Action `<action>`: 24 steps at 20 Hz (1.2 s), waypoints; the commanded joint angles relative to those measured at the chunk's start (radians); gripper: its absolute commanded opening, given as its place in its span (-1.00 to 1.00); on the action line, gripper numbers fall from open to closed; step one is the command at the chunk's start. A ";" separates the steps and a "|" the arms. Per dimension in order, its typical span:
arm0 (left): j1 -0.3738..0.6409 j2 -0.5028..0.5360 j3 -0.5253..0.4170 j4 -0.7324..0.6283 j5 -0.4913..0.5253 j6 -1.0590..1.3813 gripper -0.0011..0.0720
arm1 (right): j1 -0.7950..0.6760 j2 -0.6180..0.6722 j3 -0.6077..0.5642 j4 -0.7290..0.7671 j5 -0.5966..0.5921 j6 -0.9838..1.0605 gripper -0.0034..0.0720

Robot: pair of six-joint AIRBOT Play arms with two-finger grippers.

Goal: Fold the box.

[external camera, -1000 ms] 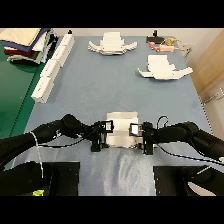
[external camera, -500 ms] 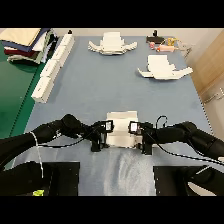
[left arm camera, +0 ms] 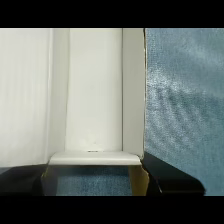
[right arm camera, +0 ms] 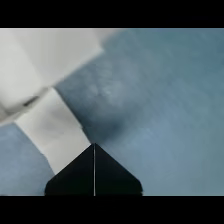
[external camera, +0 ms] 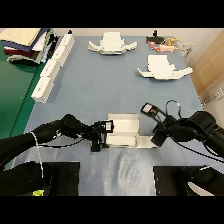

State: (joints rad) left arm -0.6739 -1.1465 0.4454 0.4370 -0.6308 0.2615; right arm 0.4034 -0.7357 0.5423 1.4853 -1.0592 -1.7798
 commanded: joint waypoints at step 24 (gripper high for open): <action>0.000 -0.001 0.000 0.000 0.000 0.000 0.47 | -0.158 -0.107 0.048 0.532 -0.131 0.354 -0.26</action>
State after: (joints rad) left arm -0.6739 -1.1465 0.4454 0.4370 -0.6308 0.2615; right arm 0.2359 -0.8452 0.5869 1.9686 -1.1980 -1.4002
